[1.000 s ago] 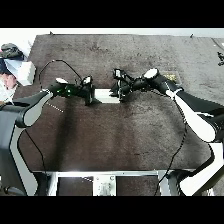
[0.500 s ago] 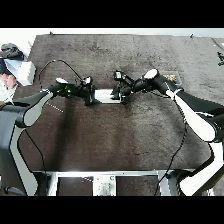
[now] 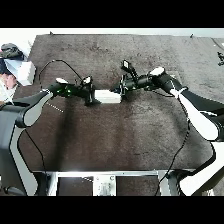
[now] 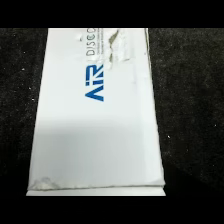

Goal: Fold the box and place the chain.

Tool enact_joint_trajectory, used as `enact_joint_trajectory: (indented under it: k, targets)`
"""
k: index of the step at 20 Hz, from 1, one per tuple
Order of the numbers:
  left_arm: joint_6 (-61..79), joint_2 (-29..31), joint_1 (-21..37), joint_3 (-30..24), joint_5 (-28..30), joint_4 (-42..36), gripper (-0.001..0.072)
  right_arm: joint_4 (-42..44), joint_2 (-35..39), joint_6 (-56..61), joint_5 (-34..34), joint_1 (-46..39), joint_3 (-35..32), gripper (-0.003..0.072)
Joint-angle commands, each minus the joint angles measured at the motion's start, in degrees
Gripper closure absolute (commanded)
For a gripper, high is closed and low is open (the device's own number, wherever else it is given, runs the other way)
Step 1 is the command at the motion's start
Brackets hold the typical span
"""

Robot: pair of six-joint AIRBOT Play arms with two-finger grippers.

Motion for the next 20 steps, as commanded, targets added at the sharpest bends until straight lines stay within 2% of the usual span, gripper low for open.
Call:
enact_joint_trajectory:
  k: [1, 5, 12, 17, 20]
  targets:
    - [0.04, 0.04, -0.02, 0.04, 0.07, -0.02, 0.0293, -2.8, -2.16, 5.88, 0.24, -0.24, 0.04, 0.0673]
    - [0.04, 0.04, -0.02, 0.04, 0.07, 0.0, 0.0294, -4.98, -5.42, 8.48, 4.59, -0.24, 0.02, 0.0674]
    - [0.04, 0.04, -0.02, 0.04, 0.07, 0.0, 0.0294, -7.72, -5.18, 13.57, 0.42, -0.22, 0.22, 0.0674]
    - [0.04, 0.04, -0.02, 0.04, 0.07, 0.0, 0.0294, 3.06, 2.95, 8.13, 0.59, -0.24, 0.28, 0.0674]
    - [0.04, 0.04, -0.02, 0.04, 0.07, -0.02, 0.0293, 4.26, 10.23, 9.57, 0.44, -0.26, 0.09, 0.0677]
